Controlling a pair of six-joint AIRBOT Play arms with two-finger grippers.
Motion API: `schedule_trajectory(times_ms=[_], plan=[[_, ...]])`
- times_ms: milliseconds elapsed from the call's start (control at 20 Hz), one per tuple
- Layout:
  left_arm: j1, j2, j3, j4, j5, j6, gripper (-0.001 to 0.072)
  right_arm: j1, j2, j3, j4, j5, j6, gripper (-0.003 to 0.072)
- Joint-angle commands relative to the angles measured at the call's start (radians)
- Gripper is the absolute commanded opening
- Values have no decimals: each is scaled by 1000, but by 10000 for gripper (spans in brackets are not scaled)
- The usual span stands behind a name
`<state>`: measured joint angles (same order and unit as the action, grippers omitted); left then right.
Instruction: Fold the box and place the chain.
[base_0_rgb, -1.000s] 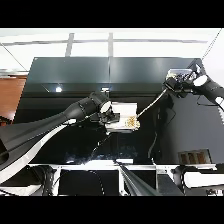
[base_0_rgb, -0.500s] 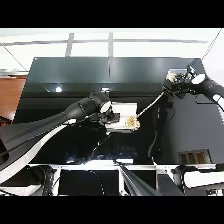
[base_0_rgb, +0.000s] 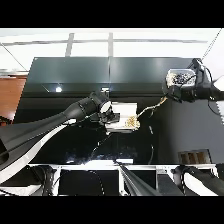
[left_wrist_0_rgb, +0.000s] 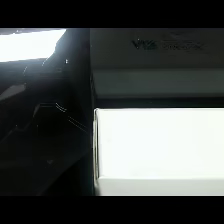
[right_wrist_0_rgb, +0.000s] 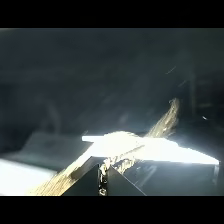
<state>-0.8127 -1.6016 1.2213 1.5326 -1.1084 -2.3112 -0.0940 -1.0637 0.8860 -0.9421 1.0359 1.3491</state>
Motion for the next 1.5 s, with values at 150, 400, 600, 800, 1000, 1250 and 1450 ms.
schedule_trajectory(times_ms=[150, 400, 600, 800, 1000, 1250, 1450], plan=[[0, 0, 0, 0, 0, 0, 32, 119, 296, -173, 220, 60, -24, 22], [0, 0, 0, 0, 0, 0, 32, 245, 294, -173, 317, 61, -23, 22], [0, 0, 0, 0, 0, 0, 32, 313, 286, -173, 419, -32, -23, 22], [0, 0, 0, 0, 0, 0, 32, 369, 222, -174, 439, -87, -23, 23], [0, 0, 0, 0, 0, 0, 32, 390, 117, -176, 424, -92, -29, 23], [0, 0, 0, 0, 0, 0, 32, 389, 74, -176, 361, -106, -29, 24], [0, 0, 0, 0, 0, 0, 32, 361, 75, -176, 344, -26, -36, 330]])
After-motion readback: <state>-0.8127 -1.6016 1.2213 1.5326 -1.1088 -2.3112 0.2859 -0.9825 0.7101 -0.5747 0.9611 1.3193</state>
